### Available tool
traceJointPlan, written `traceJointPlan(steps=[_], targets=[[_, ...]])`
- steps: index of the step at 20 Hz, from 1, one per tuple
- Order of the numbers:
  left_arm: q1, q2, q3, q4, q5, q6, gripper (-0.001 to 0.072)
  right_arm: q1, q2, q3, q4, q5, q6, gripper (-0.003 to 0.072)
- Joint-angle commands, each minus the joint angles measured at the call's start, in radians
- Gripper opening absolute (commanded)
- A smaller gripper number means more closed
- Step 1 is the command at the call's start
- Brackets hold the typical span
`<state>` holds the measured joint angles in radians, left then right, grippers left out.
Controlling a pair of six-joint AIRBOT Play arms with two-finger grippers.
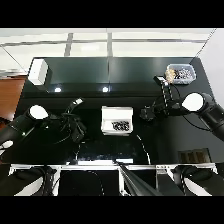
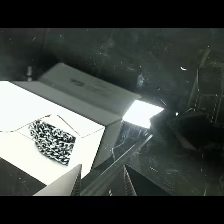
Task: Fold the box and place the chain.
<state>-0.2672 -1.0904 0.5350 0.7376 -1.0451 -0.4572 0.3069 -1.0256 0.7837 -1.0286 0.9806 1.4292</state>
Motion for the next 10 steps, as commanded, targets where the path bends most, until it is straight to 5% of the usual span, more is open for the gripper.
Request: traceJointPlan(steps=[1,5,10], targets=[[-0.055,-0.031,-0.037,-0.122,0.12,0.549,0.0719,0.001,0.0,-0.001,0.0,-0.002,0.024,0.0324],[-0.175,-0.062,-0.012,-0.08,0.341,0.724,0.0717,0.001,0.0,-0.001,0.0,-0.001,0.042,0.0324],[-0.135,-0.206,0.098,-0.171,0.26,0.726,0.0717,0.001,0.0,-0.001,0.0,-0.002,0.045,0.0324]])
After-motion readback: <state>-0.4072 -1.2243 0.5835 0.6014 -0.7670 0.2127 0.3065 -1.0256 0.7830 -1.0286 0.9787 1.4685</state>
